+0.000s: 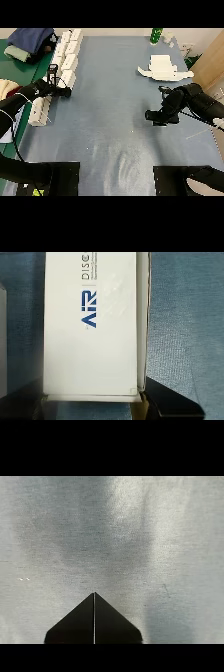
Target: Fold the box.
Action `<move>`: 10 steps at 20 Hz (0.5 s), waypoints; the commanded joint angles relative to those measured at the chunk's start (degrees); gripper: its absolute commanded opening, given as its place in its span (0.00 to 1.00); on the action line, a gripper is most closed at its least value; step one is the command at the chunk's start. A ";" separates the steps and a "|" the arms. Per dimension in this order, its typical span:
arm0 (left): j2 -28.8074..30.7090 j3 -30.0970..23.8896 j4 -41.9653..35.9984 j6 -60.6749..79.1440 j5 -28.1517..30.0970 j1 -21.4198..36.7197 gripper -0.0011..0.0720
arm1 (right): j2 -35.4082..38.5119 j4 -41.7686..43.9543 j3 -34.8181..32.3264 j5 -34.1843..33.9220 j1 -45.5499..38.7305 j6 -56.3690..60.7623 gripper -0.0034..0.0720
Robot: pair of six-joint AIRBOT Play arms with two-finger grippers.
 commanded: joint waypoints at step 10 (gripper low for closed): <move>0.39 0.09 0.11 -0.04 -0.92 0.26 0.98 | -0.04 0.02 0.04 0.02 -0.04 0.02 0.05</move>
